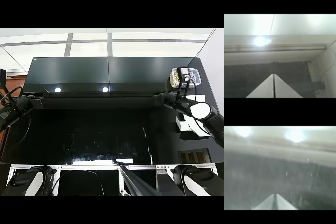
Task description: Fold the box and place the chain.
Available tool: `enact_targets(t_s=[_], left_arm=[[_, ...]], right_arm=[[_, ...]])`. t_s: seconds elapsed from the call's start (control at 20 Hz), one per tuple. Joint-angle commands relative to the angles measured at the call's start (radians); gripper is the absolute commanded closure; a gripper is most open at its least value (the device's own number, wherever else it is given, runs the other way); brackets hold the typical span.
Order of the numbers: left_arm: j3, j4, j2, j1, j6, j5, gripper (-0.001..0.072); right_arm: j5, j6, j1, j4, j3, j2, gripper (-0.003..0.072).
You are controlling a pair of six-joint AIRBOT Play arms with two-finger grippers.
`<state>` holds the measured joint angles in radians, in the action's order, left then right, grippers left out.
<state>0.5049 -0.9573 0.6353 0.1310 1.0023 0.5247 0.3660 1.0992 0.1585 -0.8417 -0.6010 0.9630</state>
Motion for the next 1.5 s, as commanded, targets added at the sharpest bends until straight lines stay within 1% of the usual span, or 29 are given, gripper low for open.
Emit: enact_targets(t_s=[0.0, 0.1, 0.15, 0.2, 0.25, 0.3, 0.4, 0.45, 0.5, 0.55, 0.65, 0.8, 0.85, 0.9, 1.05, 1.1, 1.2, 1.25, 1.35, 1.4, 1.45], left_arm=[[0.0, 0.0, -0.001, 0.0, 0.0, 0.0, 0.0685], [0.0, 0.001, -0.001, 0.0, 0.0, 0.0, 0.0685], [0.0, 0.001, -0.001, -0.001, -0.001, -0.019, 0.0685], [0.0, 0.001, -0.001, -0.001, -0.001, -0.063, 0.0685], [0.0, 0.001, -0.001, 0.0, 0.0, -0.093, 0.0685], [0.0, 0.003, -0.001, 0.0, 0.0, -0.109, 0.0685], [0.0, 0.008, 0.004, -0.001, 0.0, -0.11, 0.0683], [0.0, 0.008, 0.01, -0.001, 0.0, -0.111, 0.0624], [0.0, 0.008, 0.018, -0.001, 0.0, -0.105, 0.0231], [0.0, 0.009, 0.029, -0.002, 0.005, -0.097, 0.0008], [0.0, 0.008, 0.054, -0.002, 0.008, -0.07, 0.0003], [0.0, 0.008, 0.074, -0.002, 0.008, -0.072, 0.0003], [0.0, 0.008, 0.077, -0.002, 0.008, -0.075, 0.0003], [0.0, 0.009, 0.078, -0.002, 0.01, -0.075, 0.0003], [0.0, 0.009, 0.081, -0.002, 0.023, -0.073, 0.0003], [0.0, 0.009, 0.081, -0.002, 0.023, -0.071, 0.0003], [0.0, 0.009, 0.081, -0.002, 0.023, -0.071, 0.0003], [0.0, 0.009, 0.081, -0.002, 0.023, -0.071, 0.0003], [0.0, 0.008, 0.081, -0.002, 0.023, -0.071, 0.0003], [0.0, 0.008, 0.081, -0.002, 0.023, -0.071, 0.0003], [0.0, 0.008, 0.081, -0.002, 0.023, -0.071, 0.0003]], right_arm=[[-0.169, 0.003, -0.05, 0.072, -0.021, 0.0, -0.0034], [-0.141, 0.022, -0.182, 0.003, -0.05, 0.0, -0.0034], [-0.118, 0.043, -0.278, -0.029, -0.066, 0.003, -0.0034], [-0.066, 0.068, -0.401, -0.068, -0.094, 0.013, -0.0034], [0.019, 0.079, -0.525, -0.116, -0.134, 0.035, -0.003], [0.128, 0.087, -0.658, -0.174, -0.194, 0.075, -0.003], [0.352, 0.111, -0.885, -0.283, -0.343, 0.19, -0.0029], [0.458, 0.11, -0.977, -0.328, -0.428, 0.263, -0.0029], [0.548, 0.109, -1.044, -0.366, -0.504, 0.331, -0.0029], [0.627, 0.107, -1.093, -0.398, -0.573, 0.399, -0.0029], [0.758, 0.04, -1.149, -0.427, -0.701, 0.531, -0.0028], [0.926, -0.139, -1.139, -0.46, -0.846, 0.69, -0.0029], [0.943, -0.162, -1.125, -0.503, -0.873, 0.727, -0.0028], [0.933, -0.176, -1.11, -0.534, -0.88, 0.747, -0.0028], [0.929, -0.23, -1.078, -0.548, -0.88, 0.785, -0.0028], [0.935, -0.234, -1.074, -0.548, -0.88, 0.79, -0.0013], [0.946, -0.236, -1.068, -0.547, -0.88, 0.787, 0.0473], [0.973, -0.237, -1.067, -0.541, -0.88, 0.781, 0.062], [1.03, -0.236, -1.068, -0.455, -0.88, 0.75, 0.0629], [1.046, -0.236, -1.066, -0.392, -0.875, 0.721, 0.0667], [1.04, -0.237, -1.056, -0.337, -0.849, 0.671, 0.0667]])
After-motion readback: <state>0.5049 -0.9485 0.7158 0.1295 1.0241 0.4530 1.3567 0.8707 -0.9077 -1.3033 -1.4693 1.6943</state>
